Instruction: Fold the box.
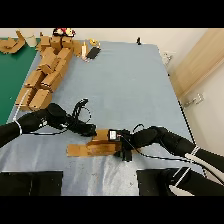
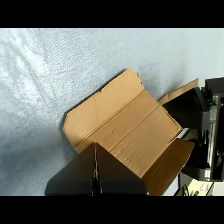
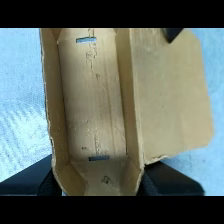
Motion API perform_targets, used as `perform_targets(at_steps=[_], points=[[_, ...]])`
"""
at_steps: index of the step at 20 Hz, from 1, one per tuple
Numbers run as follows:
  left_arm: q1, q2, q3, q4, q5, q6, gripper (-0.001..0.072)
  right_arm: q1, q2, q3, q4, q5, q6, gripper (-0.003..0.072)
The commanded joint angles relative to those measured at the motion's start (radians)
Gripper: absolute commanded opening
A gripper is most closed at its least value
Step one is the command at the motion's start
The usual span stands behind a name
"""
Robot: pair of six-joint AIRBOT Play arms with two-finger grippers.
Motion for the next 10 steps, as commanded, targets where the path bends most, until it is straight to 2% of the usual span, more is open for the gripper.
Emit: perform_targets(at_steps=[1, 4, 8, 10], points=[[0.003, -0.004, 0.031, 0.001, -0.047, 0.086, 0.0012, 0.000, -0.001, -0.001, 0.000, 0.000, 0.000, 0.0537], [0.003, 0.070, 0.039, 0.028, -0.120, 0.212, 0.0011, 0.000, -0.001, -0.001, 0.000, 0.000, 0.000, 0.0537], [0.003, 0.331, 0.020, 0.449, -0.130, 0.094, 0.0011, 0.000, -0.001, -0.001, 0.000, 0.000, 0.000, 0.0537], [0.008, 0.484, -0.027, 0.537, -0.095, 0.105, 0.0012, 0.000, -0.001, -0.001, 0.000, 0.000, 0.000, 0.0537]])
